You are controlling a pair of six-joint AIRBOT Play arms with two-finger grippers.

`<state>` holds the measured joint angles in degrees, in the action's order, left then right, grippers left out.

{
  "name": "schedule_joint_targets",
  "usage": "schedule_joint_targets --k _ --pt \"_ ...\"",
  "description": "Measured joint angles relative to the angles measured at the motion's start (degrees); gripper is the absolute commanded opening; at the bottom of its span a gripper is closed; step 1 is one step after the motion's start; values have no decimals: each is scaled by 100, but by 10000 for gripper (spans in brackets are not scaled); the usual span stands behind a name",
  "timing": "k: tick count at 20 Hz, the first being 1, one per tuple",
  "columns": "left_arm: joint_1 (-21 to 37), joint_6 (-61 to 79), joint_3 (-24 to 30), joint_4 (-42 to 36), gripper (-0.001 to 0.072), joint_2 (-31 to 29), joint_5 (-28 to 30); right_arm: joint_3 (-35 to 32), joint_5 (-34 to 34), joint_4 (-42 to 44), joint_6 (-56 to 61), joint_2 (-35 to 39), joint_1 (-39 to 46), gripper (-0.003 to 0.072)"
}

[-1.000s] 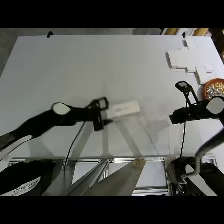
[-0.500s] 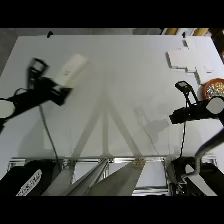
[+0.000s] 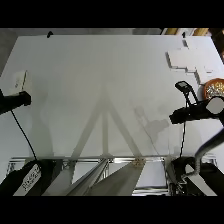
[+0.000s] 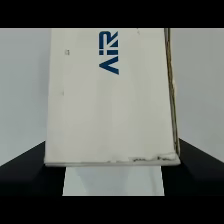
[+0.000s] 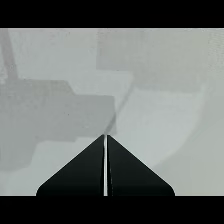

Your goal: Fold the box and place the chain.

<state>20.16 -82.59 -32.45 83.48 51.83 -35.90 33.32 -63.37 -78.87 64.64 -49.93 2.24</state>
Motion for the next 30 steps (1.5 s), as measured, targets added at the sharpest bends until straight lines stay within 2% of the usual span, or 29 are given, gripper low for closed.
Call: schedule_joint_targets --k 1,2,3,7,9,14,17,21,26,30 --pt "44 -173 0 59 336 131 -72 0 -2 0 0 0 0 20" --pt "79 -339 0 98 466 278 -146 -2 -2 0 0 0 0 20" --pt "103 -472 0 125 532 407 -229 0 -2 0 0 0 0 20" --pt "149 -785 -4 203 537 820 -466 0 -4 0 0 0 0 20" --pt "155 -852 -4 229 703 911 -553 0 -4 0 -2 0 0 20" --pt "155 -916 -4 243 704 977 -619 -2 -2 0 -2 0 0 20" --pt "155 -933 -4 216 698 798 -667 0 -2 0 -2 0 0 20" --pt "79 -935 -4 -76 697 184 -752 -2 -2 0 -2 0 0 20" --pt "-385 -903 -4 -203 697 -699 -946 0 -2 0 -2 0 0 21" --pt "-778 -887 -2 -72 697 -1027 -1115 0 -2 0 -2 0 0 21"
